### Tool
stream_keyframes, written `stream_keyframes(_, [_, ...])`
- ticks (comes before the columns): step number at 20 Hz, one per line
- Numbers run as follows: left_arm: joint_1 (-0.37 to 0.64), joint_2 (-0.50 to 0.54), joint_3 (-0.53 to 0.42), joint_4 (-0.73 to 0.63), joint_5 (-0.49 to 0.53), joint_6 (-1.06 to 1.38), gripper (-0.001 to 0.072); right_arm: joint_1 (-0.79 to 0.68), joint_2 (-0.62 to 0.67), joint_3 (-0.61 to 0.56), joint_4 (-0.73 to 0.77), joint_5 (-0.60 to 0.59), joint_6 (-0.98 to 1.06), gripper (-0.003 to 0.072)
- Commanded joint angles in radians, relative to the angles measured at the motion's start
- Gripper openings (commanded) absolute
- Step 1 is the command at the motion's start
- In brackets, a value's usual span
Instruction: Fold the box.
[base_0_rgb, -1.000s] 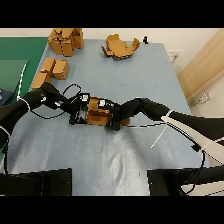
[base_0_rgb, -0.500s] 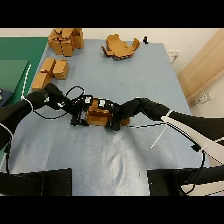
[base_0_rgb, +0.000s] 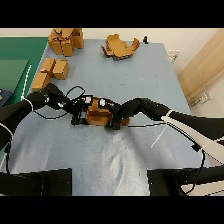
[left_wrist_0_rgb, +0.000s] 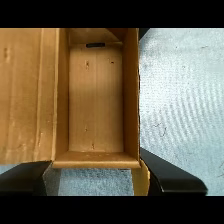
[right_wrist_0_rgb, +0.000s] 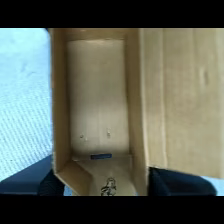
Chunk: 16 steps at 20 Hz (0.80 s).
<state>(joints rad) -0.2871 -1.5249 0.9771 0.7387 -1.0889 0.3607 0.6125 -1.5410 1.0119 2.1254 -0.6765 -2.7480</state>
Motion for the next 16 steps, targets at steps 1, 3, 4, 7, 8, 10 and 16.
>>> stream_keyframes(1, [0.0, -0.001, 0.001, 0.002, 0.0, -0.015, 0.0299, -0.007, 0.005, 0.001, -0.023, -0.006, 0.041, 0.0693])
stream_keyframes(3, [0.0, -0.001, 0.001, 0.002, 0.003, -0.019, 0.0299, -0.015, 0.016, 0.001, -0.036, -0.011, 0.072, 0.0713])
stream_keyframes(4, [0.0, -0.001, 0.001, 0.002, 0.006, -0.019, 0.0299, -0.015, 0.024, 0.001, -0.043, -0.016, 0.071, 0.0714])
stream_keyframes(7, [0.0, -0.001, 0.001, 0.002, 0.006, -0.021, 0.0299, -0.015, 0.05, 0.001, -0.052, -0.072, 0.072, 0.0718])
stream_keyframes(8, [0.0, -0.001, 0.001, 0.002, 0.006, -0.021, 0.0299, -0.016, 0.055, 0.001, -0.063, -0.105, 0.079, 0.0719])
stream_keyframes(10, [0.0, -0.001, 0.001, 0.002, 0.006, -0.021, 0.0299, -0.026, 0.066, 0.001, -0.077, -0.177, 0.122, 0.0718])
stream_keyframes(16, [0.0, -0.001, 0.001, 0.002, 0.007, -0.021, 0.0299, -0.13, 0.23, 0.024, -0.082, -0.403, 0.356, 0.0718])
